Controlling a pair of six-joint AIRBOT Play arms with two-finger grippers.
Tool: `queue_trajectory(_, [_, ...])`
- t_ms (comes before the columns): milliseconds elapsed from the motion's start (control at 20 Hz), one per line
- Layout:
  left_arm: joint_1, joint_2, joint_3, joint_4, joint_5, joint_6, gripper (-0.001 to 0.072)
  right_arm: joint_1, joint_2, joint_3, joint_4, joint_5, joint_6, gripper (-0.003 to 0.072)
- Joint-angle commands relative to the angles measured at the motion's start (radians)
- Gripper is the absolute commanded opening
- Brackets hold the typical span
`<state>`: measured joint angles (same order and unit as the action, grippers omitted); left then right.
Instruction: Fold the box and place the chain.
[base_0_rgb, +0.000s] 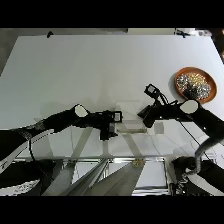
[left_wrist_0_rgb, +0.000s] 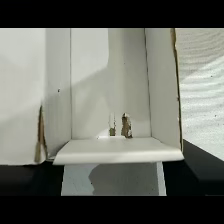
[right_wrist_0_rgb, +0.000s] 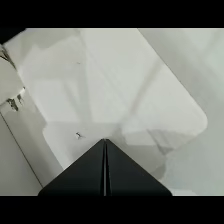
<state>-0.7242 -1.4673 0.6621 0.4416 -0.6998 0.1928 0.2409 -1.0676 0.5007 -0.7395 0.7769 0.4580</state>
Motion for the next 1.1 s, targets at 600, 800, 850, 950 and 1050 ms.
queue_trajectory(600, [-0.001,0.000,-0.001,0.001,-0.008,0.001,0.0150,0.003,0.196,0.055,-0.100,0.229,0.084,0.0007])
queue_trajectory(800, [-0.001,0.000,-0.001,0.001,-0.008,0.001,0.0150,0.003,0.277,0.058,-0.330,0.508,0.076,0.0005])
queue_trajectory(850, [-0.001,0.000,-0.001,0.001,-0.008,0.002,0.0150,0.003,0.275,0.057,-0.405,0.549,0.076,0.0005])
queue_trajectory(950, [-0.001,0.000,-0.001,0.001,-0.008,0.001,0.0150,0.003,0.272,0.048,-0.514,0.538,0.067,0.0005])
queue_trajectory(1050, [-0.001,0.000,-0.001,0.001,-0.008,0.001,0.0150,0.003,0.264,0.037,-0.542,0.498,-0.020,0.0011])
